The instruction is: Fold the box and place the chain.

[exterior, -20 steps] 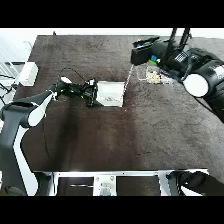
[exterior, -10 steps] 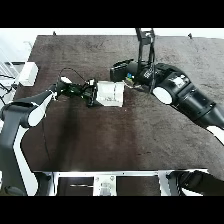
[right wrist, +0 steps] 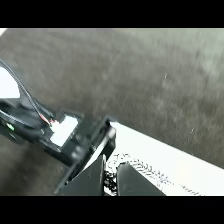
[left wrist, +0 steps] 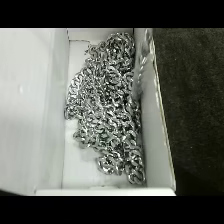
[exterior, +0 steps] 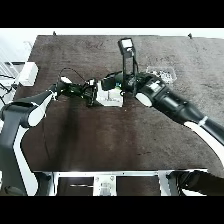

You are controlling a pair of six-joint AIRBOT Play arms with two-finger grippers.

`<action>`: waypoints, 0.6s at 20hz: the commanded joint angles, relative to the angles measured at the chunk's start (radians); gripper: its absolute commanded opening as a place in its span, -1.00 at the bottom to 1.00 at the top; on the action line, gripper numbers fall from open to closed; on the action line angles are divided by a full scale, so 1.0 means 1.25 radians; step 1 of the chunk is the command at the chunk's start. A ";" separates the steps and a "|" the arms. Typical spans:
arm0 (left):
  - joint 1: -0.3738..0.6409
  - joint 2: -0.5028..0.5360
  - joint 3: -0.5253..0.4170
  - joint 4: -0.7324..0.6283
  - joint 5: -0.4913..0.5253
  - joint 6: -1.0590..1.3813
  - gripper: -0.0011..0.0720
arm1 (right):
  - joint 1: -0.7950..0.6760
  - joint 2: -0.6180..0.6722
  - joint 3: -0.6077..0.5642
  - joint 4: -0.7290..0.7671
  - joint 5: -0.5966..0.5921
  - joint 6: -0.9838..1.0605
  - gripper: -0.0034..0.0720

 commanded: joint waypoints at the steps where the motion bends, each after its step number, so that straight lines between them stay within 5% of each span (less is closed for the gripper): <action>1: 0.001 0.000 0.000 0.000 0.000 0.000 0.00 | 0.002 -0.101 0.000 0.001 -0.001 0.013 -0.89; 5: 0.001 0.000 0.000 0.000 0.000 0.000 0.00 | -0.001 -0.255 0.000 0.001 -0.054 0.013 -0.89; 8: 0.001 0.000 0.000 0.000 0.000 0.000 0.00 | -0.017 -0.267 0.001 0.001 -0.061 0.027 -0.79; 10: 0.001 0.000 0.000 0.000 0.000 0.000 0.00 | -0.031 -0.235 0.001 0.000 -0.053 0.027 0.21; 12: 0.001 0.000 0.000 0.000 0.000 0.000 0.00 | -0.050 -0.169 0.001 -0.010 -0.024 0.018 0.34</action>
